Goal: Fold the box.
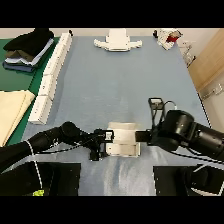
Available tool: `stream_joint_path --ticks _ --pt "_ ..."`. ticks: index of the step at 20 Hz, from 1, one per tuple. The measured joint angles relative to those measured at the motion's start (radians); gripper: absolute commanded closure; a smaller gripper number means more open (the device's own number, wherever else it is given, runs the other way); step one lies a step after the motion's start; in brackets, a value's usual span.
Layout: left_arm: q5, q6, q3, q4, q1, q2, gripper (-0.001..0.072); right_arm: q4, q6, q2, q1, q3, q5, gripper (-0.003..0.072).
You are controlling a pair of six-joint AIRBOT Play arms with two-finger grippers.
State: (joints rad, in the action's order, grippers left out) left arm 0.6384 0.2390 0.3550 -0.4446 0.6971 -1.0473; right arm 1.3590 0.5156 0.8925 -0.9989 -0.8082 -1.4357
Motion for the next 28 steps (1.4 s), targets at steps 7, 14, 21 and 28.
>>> stream_joint_path --ticks 7,14,21,28 --pt "0.0 0.0 0.0 0.0 0.0 0.0 0.0356 0.172 0.43 0.032 0.449 0.066 0.211 0.0682" --pt "0.0 0.0 0.0 0.0 0.0 0.0 0.0356 0.931 1.186 0.304 0.817 0.027 0.258 0.0683" --pt "0.0 0.0 0.0 0.0 0.0 0.0 0.0356 1.139 1.521 0.402 0.774 -0.02 -0.013 0.0681" --pt "0.0 0.0 0.0 0.0 0.0 0.0 0.0356 1.075 1.687 0.294 0.622 0.017 0.067 0.0681"
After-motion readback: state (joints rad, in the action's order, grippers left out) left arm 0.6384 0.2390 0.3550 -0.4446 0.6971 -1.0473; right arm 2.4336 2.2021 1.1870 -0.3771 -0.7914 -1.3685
